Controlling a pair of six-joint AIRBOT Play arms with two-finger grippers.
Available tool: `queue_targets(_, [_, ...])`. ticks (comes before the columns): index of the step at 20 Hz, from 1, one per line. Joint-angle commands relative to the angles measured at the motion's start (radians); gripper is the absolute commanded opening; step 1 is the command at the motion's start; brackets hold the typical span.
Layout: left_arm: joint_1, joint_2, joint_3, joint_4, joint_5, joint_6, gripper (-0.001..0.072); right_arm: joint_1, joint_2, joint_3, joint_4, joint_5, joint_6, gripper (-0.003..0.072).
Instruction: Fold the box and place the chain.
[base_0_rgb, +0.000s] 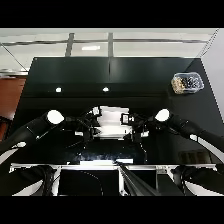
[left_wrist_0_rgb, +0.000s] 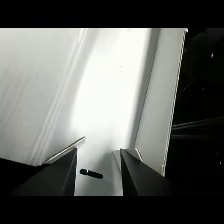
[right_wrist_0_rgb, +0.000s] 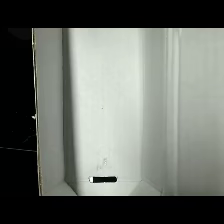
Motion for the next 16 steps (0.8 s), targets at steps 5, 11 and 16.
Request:
queue_targets(5, [-0.010, -0.019, -0.001, 0.039, -0.002, 0.001, 0.0332, 0.000, -0.001, 0.000, 0.000, 0.000, 0.000, 0.0472])
queue_targets(11, [-0.033, -0.023, -0.001, 0.037, 0.016, 0.001, 0.0417, 0.000, -0.001, 0.000, 0.000, 0.000, 0.000, 0.0472])
queue_targets(16, [-0.037, -0.023, -0.001, 0.037, 0.021, 0.001, 0.0315, 0.000, -0.001, 0.000, 0.000, 0.000, 0.000, 0.0472])
